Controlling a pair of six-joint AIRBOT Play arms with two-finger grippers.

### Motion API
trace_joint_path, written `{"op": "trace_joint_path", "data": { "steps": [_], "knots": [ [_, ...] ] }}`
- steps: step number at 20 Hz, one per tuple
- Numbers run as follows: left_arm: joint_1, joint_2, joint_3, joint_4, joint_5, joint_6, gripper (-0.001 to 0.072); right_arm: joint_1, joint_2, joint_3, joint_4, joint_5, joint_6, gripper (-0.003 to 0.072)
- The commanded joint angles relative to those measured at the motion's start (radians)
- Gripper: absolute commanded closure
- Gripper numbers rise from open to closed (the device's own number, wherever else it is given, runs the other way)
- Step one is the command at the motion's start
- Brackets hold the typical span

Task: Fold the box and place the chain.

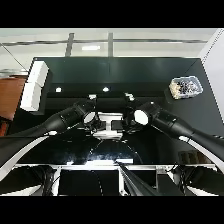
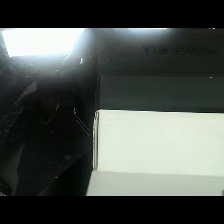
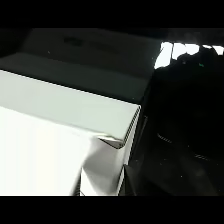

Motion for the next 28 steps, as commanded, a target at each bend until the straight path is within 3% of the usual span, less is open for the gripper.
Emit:
{"op": "trace_joint_path", "data": {
  "steps": [1, 9, 10, 14, 28],
  "knots": [
    [-0.001, -0.001, 0.000, 0.002, 0.001, 0.000, 0.0679, 0.047, -0.044, 0.055, -0.094, 0.058, 0.105, 0.0376],
    [-0.001, -0.001, 0.000, 0.002, 0.002, 0.000, 0.0679, 0.061, -0.092, 0.068, -0.131, 0.097, 0.192, 0.0400],
    [0.000, -0.001, 0.000, 0.002, 0.002, 0.001, 0.0679, 0.061, -0.100, 0.072, -0.131, 0.097, 0.192, 0.0464],
    [-0.001, -0.001, 0.000, 0.002, 0.002, 0.000, 0.0679, 0.066, -0.119, 0.093, -0.161, 0.095, 0.215, 0.0503],
    [-0.001, -0.001, 0.000, 0.001, 0.002, 0.000, 0.0679, 0.064, -0.161, 0.095, -0.177, 0.093, 0.259, 0.0503]
  ]
}}
